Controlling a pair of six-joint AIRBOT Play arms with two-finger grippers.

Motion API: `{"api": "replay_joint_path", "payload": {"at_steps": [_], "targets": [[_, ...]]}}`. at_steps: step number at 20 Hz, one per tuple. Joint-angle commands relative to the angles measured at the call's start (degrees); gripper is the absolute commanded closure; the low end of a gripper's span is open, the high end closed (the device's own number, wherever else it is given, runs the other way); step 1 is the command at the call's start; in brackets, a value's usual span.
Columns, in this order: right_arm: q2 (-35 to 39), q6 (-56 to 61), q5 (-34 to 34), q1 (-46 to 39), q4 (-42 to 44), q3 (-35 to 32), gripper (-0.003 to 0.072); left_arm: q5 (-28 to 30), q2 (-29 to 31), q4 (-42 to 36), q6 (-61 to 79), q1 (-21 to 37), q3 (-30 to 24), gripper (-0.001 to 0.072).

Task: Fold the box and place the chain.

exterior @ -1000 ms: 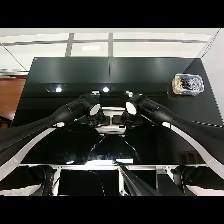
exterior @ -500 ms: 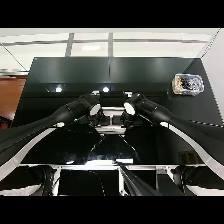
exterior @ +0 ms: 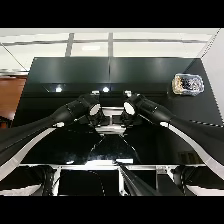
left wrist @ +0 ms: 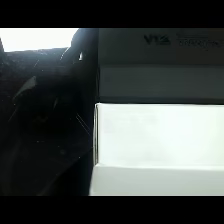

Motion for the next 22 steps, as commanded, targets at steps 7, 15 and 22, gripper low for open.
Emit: {"api": "replay_joint_path", "payload": {"at_steps": [7,15,22], "targets": [[7.1,-7.5,0.8,-0.4,-0.4,0.2,0.0305,0.2,0.0,0.0,0.1,0.0,0.0,0.0681],[25.9,-13.9,18.6,-2.9,-35.1,0.0,0.0305,0.2,0.0,0.0,0.1,0.0,0.0,0.0681],[26.8,-8.5,-6.7,-34.8,-40.6,-8.0,0.0305,0.1,0.0,0.0,0.1,0.0,0.0,0.0681]]}}
